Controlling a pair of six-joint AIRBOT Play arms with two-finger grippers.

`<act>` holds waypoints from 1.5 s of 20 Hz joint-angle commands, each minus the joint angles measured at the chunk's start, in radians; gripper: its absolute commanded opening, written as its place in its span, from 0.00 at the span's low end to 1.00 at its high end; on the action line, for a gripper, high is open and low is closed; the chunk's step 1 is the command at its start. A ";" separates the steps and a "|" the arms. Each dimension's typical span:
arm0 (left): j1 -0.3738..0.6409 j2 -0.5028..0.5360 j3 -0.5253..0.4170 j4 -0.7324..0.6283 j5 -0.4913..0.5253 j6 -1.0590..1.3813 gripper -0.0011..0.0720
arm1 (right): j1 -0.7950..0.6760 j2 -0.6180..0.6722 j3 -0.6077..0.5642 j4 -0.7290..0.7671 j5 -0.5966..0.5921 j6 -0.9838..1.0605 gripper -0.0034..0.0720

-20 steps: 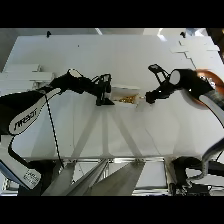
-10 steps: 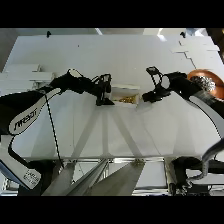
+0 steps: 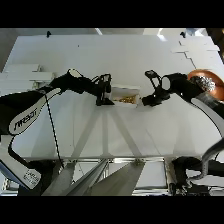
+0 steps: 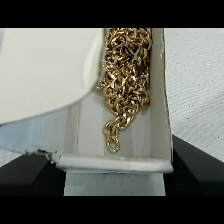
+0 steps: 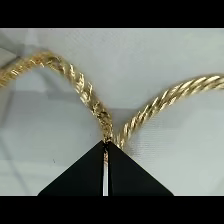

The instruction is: Fold the box and place the chain.

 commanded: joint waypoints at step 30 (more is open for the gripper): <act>0.001 0.000 0.001 0.000 0.000 0.000 0.42 | 0.000 0.132 0.002 0.817 -0.011 -0.792 0.47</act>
